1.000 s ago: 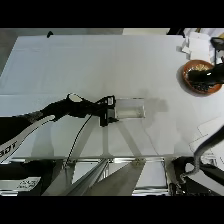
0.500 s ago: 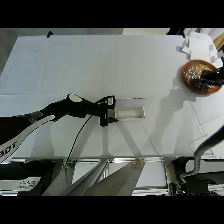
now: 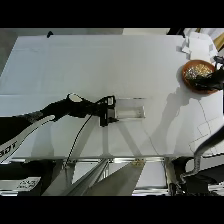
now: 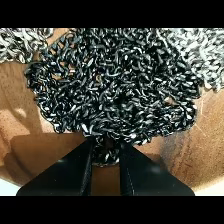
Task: Fold the box and place the chain.
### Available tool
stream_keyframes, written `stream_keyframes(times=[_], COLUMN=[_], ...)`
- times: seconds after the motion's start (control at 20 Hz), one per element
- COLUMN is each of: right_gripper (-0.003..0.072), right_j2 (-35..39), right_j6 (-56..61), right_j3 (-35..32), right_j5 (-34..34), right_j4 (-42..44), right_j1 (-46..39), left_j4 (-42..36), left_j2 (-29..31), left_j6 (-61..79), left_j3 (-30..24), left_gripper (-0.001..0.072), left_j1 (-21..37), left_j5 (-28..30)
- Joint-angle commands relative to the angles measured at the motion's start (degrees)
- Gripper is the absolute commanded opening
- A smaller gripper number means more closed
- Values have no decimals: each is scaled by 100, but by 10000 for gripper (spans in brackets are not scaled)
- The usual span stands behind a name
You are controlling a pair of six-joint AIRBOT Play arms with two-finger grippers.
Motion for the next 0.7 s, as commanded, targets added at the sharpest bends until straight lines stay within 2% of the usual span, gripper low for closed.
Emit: stream_keyframes(times=[0.0, 0.05, 0.1, 0.4, 0.65], right_gripper=[155, 120, 49, 20, 20], right_j2=[-37, -37, -37, -13, 407], right_j6=[20, 20, 17, 9, -90], right_j3=[7, 7, 7, 7, 7], right_j5=[101, 116, 114, 114, -15], right_j4=[4, 7, 4, 13, 2], right_j1=[-4, -4, -4, -2, -4], left_j4=[2, 0, 2, 2, 0], left_j2=[0, 0, 0, 0, 2], left_j6=[2, 2, 2, 2, 2], left_j3=[4, 4, 4, 4, 4], left_gripper=[251, 251, 251, 251, 251], left_j1=[0, 0, 0, 0, 0], left_j5=[2, 2, 2, 2, 2])
